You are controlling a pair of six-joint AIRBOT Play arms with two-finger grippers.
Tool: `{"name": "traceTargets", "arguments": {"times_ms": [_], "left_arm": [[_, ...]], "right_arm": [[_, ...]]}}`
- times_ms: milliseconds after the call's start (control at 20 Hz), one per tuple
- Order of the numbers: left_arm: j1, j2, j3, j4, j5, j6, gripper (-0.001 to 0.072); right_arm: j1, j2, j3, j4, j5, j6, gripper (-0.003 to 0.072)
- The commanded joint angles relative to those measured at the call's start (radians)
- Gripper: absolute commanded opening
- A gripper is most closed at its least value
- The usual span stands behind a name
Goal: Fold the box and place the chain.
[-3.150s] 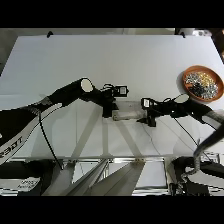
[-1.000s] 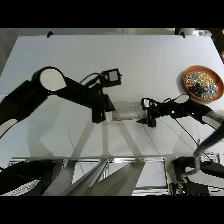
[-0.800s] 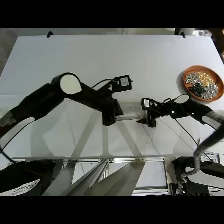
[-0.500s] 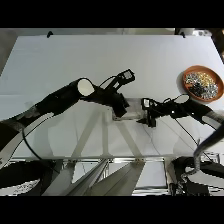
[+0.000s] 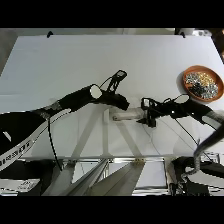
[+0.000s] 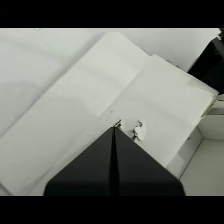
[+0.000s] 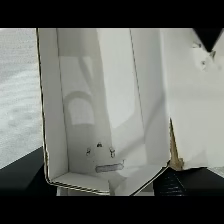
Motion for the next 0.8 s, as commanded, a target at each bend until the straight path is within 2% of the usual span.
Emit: {"name": "traceTargets", "arguments": {"times_ms": [0, 200, 350, 650, 750], "left_arm": [[0.000, -0.014, 0.000, 0.010, -0.005, -0.035, 0.0006], [0.002, 0.037, 0.000, 0.010, -0.003, 0.013, 0.0006], [0.002, 0.109, 0.000, 0.015, -0.046, 0.067, 0.0006], [-0.002, 0.261, 0.000, 0.213, -0.277, 0.094, 0.0003], [-0.001, 0.323, -0.003, 0.239, -0.319, 0.098, 0.0003]], "right_arm": [[0.001, 0.000, 0.000, -0.002, 0.000, -0.002, 0.0407], [0.001, 0.000, 0.000, -0.002, 0.000, -0.002, 0.0407], [0.001, 0.000, 0.000, -0.002, 0.000, -0.002, 0.0407], [0.001, 0.000, 0.000, -0.002, 0.000, -0.002, 0.0407], [0.001, 0.000, 0.000, -0.002, 0.000, -0.002, 0.0407]]}}
